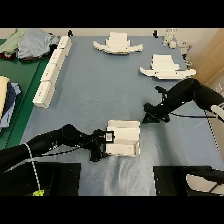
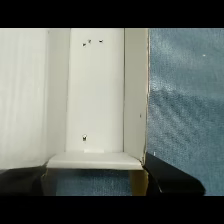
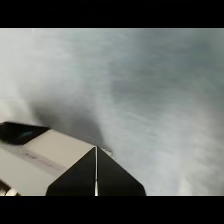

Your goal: Fold the box.

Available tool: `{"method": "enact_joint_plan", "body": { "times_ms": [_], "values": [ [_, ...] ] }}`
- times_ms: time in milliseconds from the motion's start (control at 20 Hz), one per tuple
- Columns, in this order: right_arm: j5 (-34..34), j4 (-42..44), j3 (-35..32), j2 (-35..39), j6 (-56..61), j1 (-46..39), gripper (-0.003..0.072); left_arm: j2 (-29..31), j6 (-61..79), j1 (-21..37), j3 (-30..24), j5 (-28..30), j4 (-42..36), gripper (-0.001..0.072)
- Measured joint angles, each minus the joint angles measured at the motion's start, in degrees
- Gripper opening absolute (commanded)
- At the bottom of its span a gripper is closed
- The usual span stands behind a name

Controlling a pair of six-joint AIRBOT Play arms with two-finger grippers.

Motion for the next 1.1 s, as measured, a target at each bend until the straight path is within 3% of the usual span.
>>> {"method": "enact_joint_plan", "body": {
  "times_ms": [250,500,700,1100],
  "values": [
    [-11.1,13.7,0.8,-8.6,-19.2,0.3,0.0004,0.0,0.0,0.0,0.0,0.0,0.0,0.0513],
    [-13.6,14.7,-0.2,-6.6,-28.5,7.2,0.0004,0.0,0.0,0.0,0.0,0.0,0.0,0.0513],
    [-6.1,10.1,-3.7,0.9,-33.3,14.8,0.0004,0.0,0.0,0.0,0.0,0.0,0.0,0.0512],
    [21.4,3.2,-17.3,20.7,-39.0,28.9,0.0004,0.0,0.0,0.0,0.0,0.0,0.0,0.0513]
  ]
}}
